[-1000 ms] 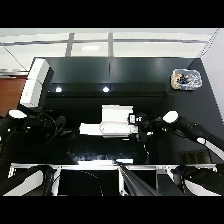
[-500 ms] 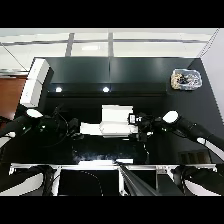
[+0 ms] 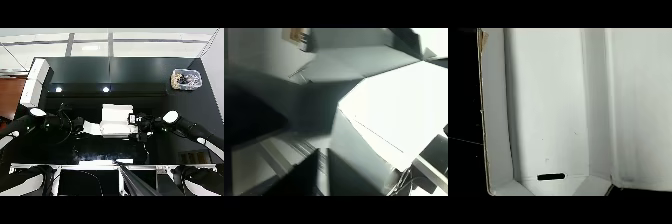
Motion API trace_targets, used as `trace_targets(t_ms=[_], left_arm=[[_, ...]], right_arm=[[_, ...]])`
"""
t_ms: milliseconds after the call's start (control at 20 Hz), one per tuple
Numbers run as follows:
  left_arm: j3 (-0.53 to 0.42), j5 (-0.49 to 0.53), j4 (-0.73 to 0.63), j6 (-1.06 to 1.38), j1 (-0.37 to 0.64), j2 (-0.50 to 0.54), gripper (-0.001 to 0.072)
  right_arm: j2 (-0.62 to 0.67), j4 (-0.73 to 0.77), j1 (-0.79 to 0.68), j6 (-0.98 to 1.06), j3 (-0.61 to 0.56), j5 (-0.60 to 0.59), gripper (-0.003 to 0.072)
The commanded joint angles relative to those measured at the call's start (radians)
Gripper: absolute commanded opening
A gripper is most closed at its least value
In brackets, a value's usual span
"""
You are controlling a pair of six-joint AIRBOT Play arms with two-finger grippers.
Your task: Fold the box and place the chain.
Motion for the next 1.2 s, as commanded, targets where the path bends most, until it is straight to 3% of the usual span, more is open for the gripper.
trace_targets(t_ms=[0,50,100,250,450,650,800,1000,1150], left_arm=[[0.043,-0.064,0.025,0.028,-0.008,0.004,0.0374],[0.061,-0.092,0.040,0.028,-0.008,0.004,0.0601],[0.082,-0.126,0.045,0.029,-0.010,0.004,0.0712],[0.135,-0.156,0.047,0.031,-0.031,0.004,0.0712],[0.195,-0.063,0.074,-0.021,-0.154,0.004,0.0712],[0.257,0.129,0.310,-0.304,-0.341,0.004,0.0711],[0.306,0.192,0.506,-0.536,-0.451,0.004,0.0711],[0.354,0.179,0.736,-0.787,-0.556,0.003,0.0708],[0.383,0.105,0.909,-0.977,-0.621,-0.014,0.0707]], right_arm=[[-0.001,0.000,0.001,0.000,0.001,0.000,0.0491],[-0.001,0.000,0.001,0.000,0.001,0.000,0.0491],[-0.001,0.000,0.001,0.000,0.001,0.000,0.0491],[-0.001,0.000,0.001,0.000,0.001,0.000,0.0491],[-0.001,0.000,0.001,0.000,0.001,0.000,0.0491],[-0.001,0.000,0.001,0.000,0.001,0.000,0.0491],[-0.001,0.000,0.001,0.000,0.001,0.000,0.0491],[-0.001,0.000,0.001,0.000,0.001,0.000,0.0491],[-0.001,0.000,0.001,0.000,0.001,0.000,0.0491]])
